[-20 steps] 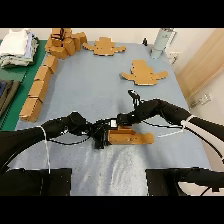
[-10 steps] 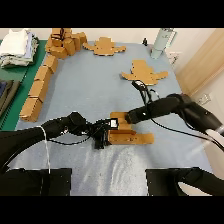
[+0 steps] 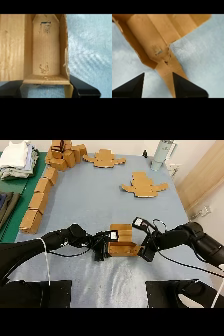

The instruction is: Fold the box.

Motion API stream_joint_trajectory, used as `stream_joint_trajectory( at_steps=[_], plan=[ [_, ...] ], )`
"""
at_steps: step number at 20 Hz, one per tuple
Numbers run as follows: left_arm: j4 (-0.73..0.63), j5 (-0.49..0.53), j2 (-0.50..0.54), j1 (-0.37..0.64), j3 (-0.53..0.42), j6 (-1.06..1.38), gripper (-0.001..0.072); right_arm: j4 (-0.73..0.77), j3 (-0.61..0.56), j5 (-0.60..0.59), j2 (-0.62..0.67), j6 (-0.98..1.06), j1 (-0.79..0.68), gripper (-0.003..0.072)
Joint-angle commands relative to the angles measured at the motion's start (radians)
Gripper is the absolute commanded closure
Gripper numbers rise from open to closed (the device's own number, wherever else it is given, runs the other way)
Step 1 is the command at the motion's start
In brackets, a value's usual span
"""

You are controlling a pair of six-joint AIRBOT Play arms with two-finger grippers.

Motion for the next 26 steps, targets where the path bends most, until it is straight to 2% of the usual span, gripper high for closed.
stream_joint_trajectory(
  at_steps=[1, 6, 8, 10, 13, 16, 18, 19, 20, 23, 24, 26],
  plan=[
    [0.0, 0.0, 0.0, 0.001, 0.001, 0.0, 0.022, -0.042, -0.035, 0.077, -0.048, -0.196, 0.0, 0.0158],
    [0.0, 0.0, 0.0, 0.001, 0.001, 0.0, 0.022, -0.019, -0.04, 0.19, -0.085, -0.35, 0.008, 0.0158],
    [0.0, 0.0, 0.0, 0.001, 0.001, 0.0, 0.022, -0.018, -0.041, 0.184, -0.085, -0.366, 0.008, 0.0159],
    [0.0, 0.0, 0.0, 0.001, 0.001, 0.0, 0.022, 0.019, -0.04, 0.13, -0.061, -0.323, 0.008, 0.0188],
    [0.0, 0.0, 0.0, 0.001, 0.001, 0.0, 0.022, 0.023, -0.04, 0.105, 0.051, -0.213, 0.008, 0.0188],
    [0.0, 0.0, 0.0, 0.001, 0.001, 0.0, 0.022, 0.015, -0.04, 0.221, 0.168, -0.198, 0.008, 0.0188],
    [0.0, 0.0, 0.0, 0.001, 0.001, 0.0, 0.022, 0.036, -0.04, 0.345, 0.16, -0.201, 0.01, 0.0189],
    [0.0, 0.0, 0.0, 0.001, 0.001, 0.0, 0.022, 0.06, -0.04, 0.381, 0.13, -0.205, 0.01, 0.0285],
    [0.0, 0.0, 0.0, 0.001, 0.001, 0.0, 0.022, 0.09, -0.04, 0.402, 0.09, -0.222, 0.01, 0.0417],
    [0.0, 0.0, 0.0, 0.001, 0.001, 0.0, 0.022, 0.214, -0.04, 0.43, -0.026, -0.322, 0.01, 0.0435],
    [0.0, 0.0, 0.0, 0.001, 0.001, 0.0, 0.022, 0.245, -0.04, 0.439, -0.044, -0.357, 0.011, 0.0572],
    [0.0, 0.0, 0.0, 0.001, 0.001, 0.0, 0.022, 0.274, -0.04, 0.476, -0.066, -0.413, 0.025, 0.0629]
  ],
)
